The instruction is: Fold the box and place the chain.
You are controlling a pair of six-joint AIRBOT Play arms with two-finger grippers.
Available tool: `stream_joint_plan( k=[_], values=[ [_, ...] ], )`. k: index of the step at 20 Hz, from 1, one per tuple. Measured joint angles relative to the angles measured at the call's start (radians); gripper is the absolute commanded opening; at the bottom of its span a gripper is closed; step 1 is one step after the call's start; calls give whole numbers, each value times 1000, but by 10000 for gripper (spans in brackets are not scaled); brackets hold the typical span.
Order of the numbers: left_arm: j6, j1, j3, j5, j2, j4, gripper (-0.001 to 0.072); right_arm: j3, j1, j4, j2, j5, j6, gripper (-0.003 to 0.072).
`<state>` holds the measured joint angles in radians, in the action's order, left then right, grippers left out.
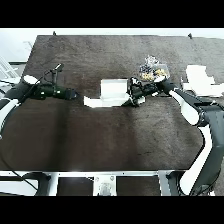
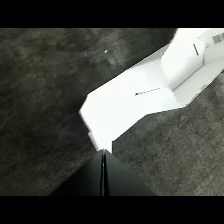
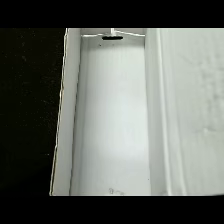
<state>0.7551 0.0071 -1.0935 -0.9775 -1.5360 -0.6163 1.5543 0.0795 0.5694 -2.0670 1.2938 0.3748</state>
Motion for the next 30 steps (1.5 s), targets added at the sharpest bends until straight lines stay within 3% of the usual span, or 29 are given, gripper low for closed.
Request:
stream_joint_plan(
  k=[6,12,24,25,26,27,30],
  values=[
    [61,24,49,48,-26,-11,20,0,0,0,0,0,0,509],
    [79,-30,47,85,-113,48,20,0,0,0,0,0,0,509],
    [74,-173,-85,64,-229,171,24,0,0,0,0,0,0,509],
    [72,-175,-100,53,-230,175,122,0,0,0,0,0,0,509],
    [71,-178,-108,43,-229,176,268,0,0,0,0,0,0,509],
    [71,-181,-116,37,-227,181,299,0,0,0,0,0,0,509],
    [68,-182,-131,21,-217,190,301,0,0,0,0,0,0,509]
  ],
)
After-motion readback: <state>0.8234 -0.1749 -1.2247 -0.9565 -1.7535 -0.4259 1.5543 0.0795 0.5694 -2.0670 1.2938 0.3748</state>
